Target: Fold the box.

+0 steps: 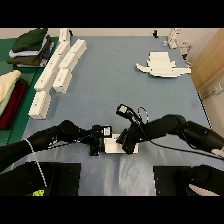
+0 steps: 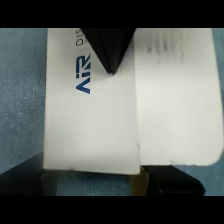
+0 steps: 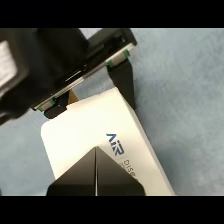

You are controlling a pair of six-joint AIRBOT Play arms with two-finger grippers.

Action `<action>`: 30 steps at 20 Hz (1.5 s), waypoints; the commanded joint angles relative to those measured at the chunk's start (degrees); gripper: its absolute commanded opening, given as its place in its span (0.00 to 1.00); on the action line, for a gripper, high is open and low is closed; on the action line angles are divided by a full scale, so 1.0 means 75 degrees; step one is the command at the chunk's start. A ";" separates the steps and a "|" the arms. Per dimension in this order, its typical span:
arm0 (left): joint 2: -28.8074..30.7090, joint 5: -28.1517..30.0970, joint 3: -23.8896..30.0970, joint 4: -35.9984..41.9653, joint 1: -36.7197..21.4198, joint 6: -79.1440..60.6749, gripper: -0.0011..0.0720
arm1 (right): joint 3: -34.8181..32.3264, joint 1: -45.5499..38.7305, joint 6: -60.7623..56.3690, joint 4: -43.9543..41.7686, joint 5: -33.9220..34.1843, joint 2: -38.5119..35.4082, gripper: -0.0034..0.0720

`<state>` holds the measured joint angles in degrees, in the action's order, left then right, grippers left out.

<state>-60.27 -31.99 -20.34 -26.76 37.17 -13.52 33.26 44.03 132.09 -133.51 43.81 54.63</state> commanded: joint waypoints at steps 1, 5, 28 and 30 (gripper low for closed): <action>0.0000 0.0003 -0.0003 -0.0003 0.0000 0.0000 0.58 | -0.0901 0.0845 0.0504 0.0475 -0.1853 -0.0938 0.05; 0.0000 0.0003 -0.0003 -0.0003 0.0000 0.0000 0.58 | -0.0944 0.1169 0.0906 0.1434 -0.2203 -0.1032 0.37; 0.0000 0.0003 -0.0003 -0.0003 0.0000 0.0000 0.58 | -0.0857 0.1183 0.3593 0.2576 -0.2020 -0.1058 0.75; 0.0000 0.0000 -0.0003 -0.0003 0.0000 -0.0003 0.58 | -0.0857 0.1183 0.3596 0.2614 -0.2119 -0.1105 0.75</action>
